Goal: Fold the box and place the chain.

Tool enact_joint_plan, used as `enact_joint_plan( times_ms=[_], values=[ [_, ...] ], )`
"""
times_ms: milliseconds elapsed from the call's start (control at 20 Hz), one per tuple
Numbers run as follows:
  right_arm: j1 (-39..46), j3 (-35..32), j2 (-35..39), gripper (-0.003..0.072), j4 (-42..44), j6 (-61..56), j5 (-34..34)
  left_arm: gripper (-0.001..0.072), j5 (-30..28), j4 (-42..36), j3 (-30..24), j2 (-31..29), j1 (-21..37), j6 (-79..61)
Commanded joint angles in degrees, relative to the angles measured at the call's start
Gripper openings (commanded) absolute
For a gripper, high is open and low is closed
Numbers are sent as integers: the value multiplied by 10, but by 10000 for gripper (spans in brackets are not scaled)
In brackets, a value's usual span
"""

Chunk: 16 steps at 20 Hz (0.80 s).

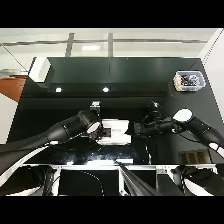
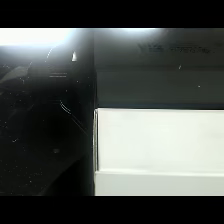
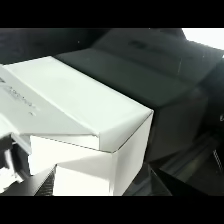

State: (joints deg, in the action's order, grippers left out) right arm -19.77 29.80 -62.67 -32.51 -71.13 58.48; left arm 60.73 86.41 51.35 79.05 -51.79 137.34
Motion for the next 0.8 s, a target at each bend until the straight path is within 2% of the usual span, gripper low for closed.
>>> enact_joint_plan(
  times_ms=[0, 100, 150, 300, 550, 750],
  values=[
    [-52, 20, 0, 558, -62, -84, -48, 28, 0, -1, 0, 0, 0, 0],
    [-77, 35, 0, 528, -97, -137, -52, 28, 2, -1, 0, 0, 0, 0],
    [-91, 40, 0, 474, -115, -161, -52, 28, 3, -1, 0, 0, 0, 0],
    [-128, 66, 0, 474, -204, -241, -52, 28, 4, -1, 0, 0, 0, 0],
    [-162, 96, 0, 473, -271, -319, -51, 28, 4, -1, 0, 0, 0, 0],
    [-197, 120, -6, 473, -361, -383, -45, 28, 4, -1, 0, 0, 0, 0]
  ],
)
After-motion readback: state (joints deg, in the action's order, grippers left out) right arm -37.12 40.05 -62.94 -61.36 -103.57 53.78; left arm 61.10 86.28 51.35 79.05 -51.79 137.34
